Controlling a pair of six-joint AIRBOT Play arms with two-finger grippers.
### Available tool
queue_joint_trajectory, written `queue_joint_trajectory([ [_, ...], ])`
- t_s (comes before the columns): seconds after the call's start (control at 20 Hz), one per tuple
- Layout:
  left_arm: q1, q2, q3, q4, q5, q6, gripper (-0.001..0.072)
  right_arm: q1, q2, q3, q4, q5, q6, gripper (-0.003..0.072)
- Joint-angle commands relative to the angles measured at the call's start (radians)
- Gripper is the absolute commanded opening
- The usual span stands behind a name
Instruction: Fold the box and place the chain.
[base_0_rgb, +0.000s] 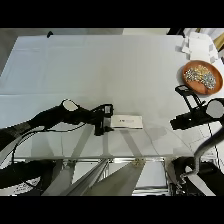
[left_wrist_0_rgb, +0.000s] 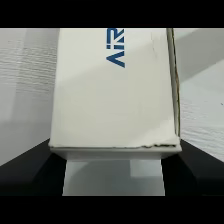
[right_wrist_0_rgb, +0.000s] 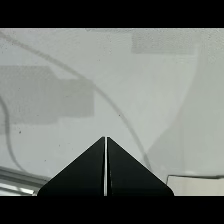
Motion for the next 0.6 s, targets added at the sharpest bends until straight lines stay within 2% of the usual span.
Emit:
queue_joint_trajectory([
  [0.0, 0.042, 0.076, 0.001, 0.015, 0.045, -0.113, 0.0002, -0.001, 0.001, 0.0, 0.001, 0.0, 0.0, 0.0021],
  [0.1, 0.098, 0.142, 0.001, 0.059, 0.084, -0.237, 0.0002, -0.001, 0.001, 0.0, 0.0, 0.0, 0.0, 0.0021],
  [0.25, 0.226, 0.259, 0.001, 0.246, 0.124, -0.48, 0.0002, -0.001, 0.001, 0.0, 0.0, 0.0, 0.0, 0.0021],
  [0.55, 0.607, 0.491, 0.001, 0.534, 0.11, -0.829, 0.0003, -0.001, 0.001, 0.0, 0.0, 0.0, 0.0, 0.0021],
])
